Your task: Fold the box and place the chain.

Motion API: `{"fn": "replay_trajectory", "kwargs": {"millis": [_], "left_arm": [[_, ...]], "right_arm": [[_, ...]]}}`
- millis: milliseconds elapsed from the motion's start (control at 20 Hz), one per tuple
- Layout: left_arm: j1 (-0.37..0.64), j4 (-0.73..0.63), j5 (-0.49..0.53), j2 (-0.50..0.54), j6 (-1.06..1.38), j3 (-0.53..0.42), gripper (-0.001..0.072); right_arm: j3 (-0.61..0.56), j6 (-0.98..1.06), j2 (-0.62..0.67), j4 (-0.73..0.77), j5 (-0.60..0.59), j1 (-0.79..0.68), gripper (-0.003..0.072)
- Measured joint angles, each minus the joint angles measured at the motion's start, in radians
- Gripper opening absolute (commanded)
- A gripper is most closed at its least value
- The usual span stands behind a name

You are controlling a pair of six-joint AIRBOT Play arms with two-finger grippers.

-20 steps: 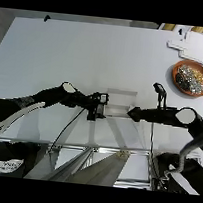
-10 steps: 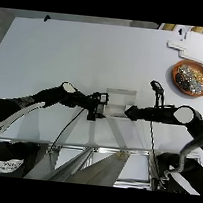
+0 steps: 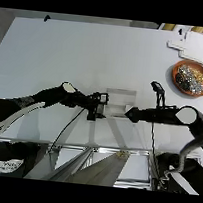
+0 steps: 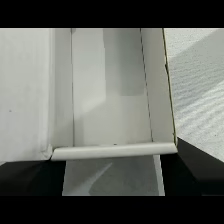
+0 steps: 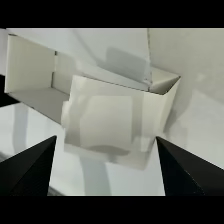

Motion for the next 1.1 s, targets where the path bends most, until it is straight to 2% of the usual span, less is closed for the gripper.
{"fn": "replay_trajectory", "kwargs": {"millis": [200, 350, 600, 700, 850, 950, 1100], "left_arm": [[0.000, 0.000, 0.000, 0.000, 0.000, 0.000, 0.0170], [0.000, 0.000, 0.000, 0.000, 0.000, 0.000, 0.0170], [0.000, 0.000, 0.000, 0.000, 0.000, 0.000, 0.0170], [0.000, 0.000, 0.000, 0.000, 0.000, 0.000, 0.0170], [0.000, 0.000, 0.000, 0.000, 0.000, 0.000, 0.0170], [0.000, 0.000, 0.000, 0.000, 0.000, 0.000, 0.0170], [0.000, 0.000, 0.000, 0.000, 0.000, 0.000, 0.0170]], "right_arm": [[0.000, -0.019, 0.018, 0.000, 0.032, -0.068, 0.0681], [0.000, -0.038, 0.022, 0.012, 0.038, -0.092, 0.0640], [0.000, -0.150, 0.023, 0.163, 0.033, -0.103, 0.0633], [0.000, -0.177, 0.023, 0.188, 0.030, -0.105, 0.0563], [0.000, -0.183, 0.021, 0.183, 0.029, -0.106, 0.0556], [0.005, -0.196, 0.029, 0.207, 0.031, -0.119, 0.0511], [0.028, -0.207, 0.057, 0.216, 0.063, -0.196, 0.0396]]}}
